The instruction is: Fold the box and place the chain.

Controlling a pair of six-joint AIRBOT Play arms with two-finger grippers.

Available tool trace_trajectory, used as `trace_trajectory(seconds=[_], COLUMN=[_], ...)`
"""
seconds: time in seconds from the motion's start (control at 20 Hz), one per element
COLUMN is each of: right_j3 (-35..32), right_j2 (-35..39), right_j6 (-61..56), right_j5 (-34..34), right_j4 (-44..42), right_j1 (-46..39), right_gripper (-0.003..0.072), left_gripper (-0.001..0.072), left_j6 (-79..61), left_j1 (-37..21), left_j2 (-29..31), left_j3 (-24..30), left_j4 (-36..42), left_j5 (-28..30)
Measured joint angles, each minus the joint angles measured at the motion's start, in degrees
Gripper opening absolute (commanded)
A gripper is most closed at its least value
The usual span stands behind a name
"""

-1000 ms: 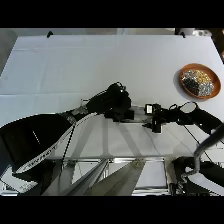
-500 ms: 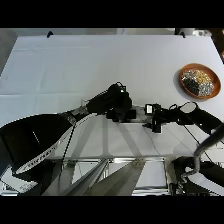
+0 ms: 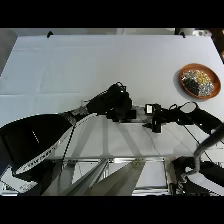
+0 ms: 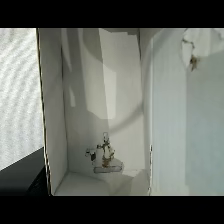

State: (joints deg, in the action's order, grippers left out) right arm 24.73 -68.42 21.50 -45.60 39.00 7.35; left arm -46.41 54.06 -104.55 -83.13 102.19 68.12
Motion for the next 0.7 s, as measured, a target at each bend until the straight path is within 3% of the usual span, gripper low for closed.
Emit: trace_trajectory(seconds=[0.4, 0.7], right_j3=[0.0, 0.0], right_j2=[0.0, -0.1], right_j6=[0.0, 0.0], right_j5=[0.0, 0.6], right_j4=[0.0, -0.4], right_j1=[0.0, 0.0], right_gripper=[0.0437, 0.0437], left_gripper=[0.0350, 0.0344], left_j6=[1.7, 7.8], left_j1=[0.1, 0.5], left_j2=[0.1, 1.8], left_j3=[0.0, 0.0], left_j4=[-1.8, -11.2], left_j5=[-0.2, -3.4])
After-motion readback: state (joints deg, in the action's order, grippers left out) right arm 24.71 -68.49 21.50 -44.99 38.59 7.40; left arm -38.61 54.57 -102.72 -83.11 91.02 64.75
